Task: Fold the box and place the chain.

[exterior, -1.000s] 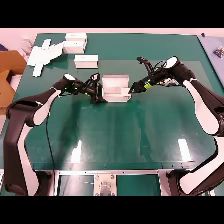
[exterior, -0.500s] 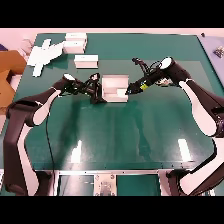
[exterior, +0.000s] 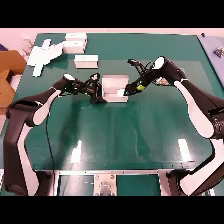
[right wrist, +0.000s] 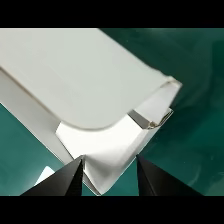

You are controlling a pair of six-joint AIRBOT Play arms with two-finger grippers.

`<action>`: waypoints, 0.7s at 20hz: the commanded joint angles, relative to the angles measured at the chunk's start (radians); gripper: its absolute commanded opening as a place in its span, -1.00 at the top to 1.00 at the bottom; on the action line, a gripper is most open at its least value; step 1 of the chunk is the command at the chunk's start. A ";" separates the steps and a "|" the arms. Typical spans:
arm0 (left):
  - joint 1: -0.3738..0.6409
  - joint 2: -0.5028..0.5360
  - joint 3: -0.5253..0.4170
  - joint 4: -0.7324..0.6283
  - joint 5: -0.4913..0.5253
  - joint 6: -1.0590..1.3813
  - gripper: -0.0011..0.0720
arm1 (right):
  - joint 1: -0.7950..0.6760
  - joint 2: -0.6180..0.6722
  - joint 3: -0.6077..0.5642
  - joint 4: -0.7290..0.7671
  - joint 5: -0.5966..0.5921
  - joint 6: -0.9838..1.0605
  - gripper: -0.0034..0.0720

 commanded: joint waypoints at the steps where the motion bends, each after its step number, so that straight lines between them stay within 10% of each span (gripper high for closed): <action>1: 0.000 0.000 0.001 -0.002 -0.006 0.000 -0.48 | 0.016 0.000 0.008 -0.036 -0.017 0.061 -0.09; 14: 0.000 0.000 0.001 -0.002 -0.009 0.000 -0.48 | 0.111 0.000 0.023 -0.201 -0.113 0.359 -0.07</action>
